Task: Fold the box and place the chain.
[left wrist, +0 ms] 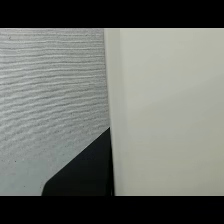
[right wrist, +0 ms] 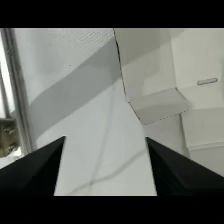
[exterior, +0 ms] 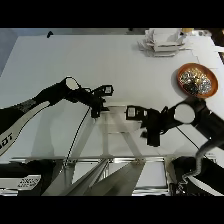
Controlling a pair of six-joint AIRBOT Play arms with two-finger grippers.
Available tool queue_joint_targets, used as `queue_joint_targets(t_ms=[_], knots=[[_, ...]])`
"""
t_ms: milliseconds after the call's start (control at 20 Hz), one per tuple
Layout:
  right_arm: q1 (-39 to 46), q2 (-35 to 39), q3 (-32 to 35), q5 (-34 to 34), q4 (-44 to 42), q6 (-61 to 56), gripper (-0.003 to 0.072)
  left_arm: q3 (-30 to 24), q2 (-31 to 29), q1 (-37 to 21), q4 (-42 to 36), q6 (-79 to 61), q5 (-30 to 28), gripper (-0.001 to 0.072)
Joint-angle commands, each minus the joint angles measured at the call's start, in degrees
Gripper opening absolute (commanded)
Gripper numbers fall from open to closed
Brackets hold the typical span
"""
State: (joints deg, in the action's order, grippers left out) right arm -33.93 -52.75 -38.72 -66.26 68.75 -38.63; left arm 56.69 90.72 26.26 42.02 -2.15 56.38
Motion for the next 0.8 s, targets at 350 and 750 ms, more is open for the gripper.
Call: queue_joint_targets(t_ms=[350, 750], knots=[[-7.06, 1.20, 13.92, 32.35, 2.80, 7.65, 0.0632, -0.02, 0.04, 0.04, 0.00, 0.00, 0.02, 0.0015], [-6.99, -2.80, 13.75, 35.85, 2.38, 9.22, 0.0626, -0.02, 0.04, 0.04, 0.00, 0.00, 0.00, 0.0015]])
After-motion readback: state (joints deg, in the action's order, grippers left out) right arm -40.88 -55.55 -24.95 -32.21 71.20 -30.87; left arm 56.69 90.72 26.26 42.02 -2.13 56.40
